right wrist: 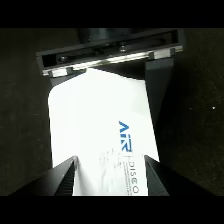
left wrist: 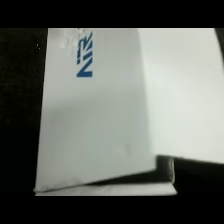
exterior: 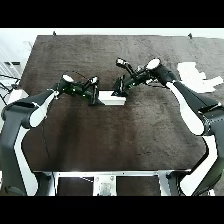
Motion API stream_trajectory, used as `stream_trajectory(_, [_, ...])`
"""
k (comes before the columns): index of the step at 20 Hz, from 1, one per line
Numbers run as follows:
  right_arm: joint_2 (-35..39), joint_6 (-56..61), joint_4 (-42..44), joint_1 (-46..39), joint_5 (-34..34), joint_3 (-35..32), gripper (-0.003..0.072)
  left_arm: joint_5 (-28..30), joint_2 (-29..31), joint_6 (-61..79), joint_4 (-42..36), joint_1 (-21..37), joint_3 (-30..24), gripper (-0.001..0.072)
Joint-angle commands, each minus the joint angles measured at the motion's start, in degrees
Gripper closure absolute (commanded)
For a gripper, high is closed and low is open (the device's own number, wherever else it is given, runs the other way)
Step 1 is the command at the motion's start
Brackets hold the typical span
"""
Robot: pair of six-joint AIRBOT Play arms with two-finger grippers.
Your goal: Fold the box and place the chain.
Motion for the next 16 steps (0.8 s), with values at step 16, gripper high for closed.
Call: stream_trajectory(16, [0.1, 0.0, -0.3, 0.0, 0.0, -0.5, 0.0494, 0.0, 0.0, 0.0, 0.0, 0.0, 0.0, 0.0360])
